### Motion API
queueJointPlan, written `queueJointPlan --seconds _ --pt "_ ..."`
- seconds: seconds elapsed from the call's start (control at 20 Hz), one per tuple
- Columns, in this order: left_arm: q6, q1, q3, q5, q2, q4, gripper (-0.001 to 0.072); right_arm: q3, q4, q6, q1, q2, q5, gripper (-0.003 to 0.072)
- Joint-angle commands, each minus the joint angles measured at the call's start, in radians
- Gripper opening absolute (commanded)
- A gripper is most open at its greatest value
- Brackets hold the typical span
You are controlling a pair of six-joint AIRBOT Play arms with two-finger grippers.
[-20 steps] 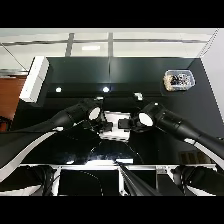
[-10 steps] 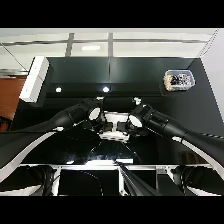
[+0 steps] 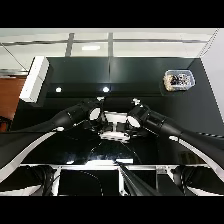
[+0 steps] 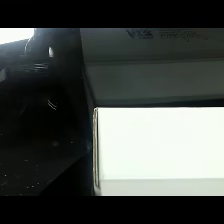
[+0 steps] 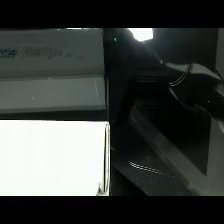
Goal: Fold the box and place the chain.
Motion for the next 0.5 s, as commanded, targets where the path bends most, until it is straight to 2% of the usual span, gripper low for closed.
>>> queueJointPlan --seconds 0.0,0.1,0.2,0.45 --pt "-0.002 0.000 0.001 -0.003 0.000 0.000 0.0028 0.010 -0.006 0.002 0.000 -0.002 -0.010 0.0014" --pt "-0.002 0.001 0.001 -0.003 0.000 0.000 0.0028 0.011 -0.006 -0.012 0.000 -0.002 -0.008 0.0035" --pt "-0.002 0.001 0.001 -0.003 0.000 0.000 0.0028 0.011 -0.005 -0.012 0.000 -0.002 -0.008 0.0179" --pt "-0.002 0.000 0.001 -0.003 0.000 0.000 0.0028 0.011 -0.003 -0.012 0.000 -0.002 -0.008 0.0191"
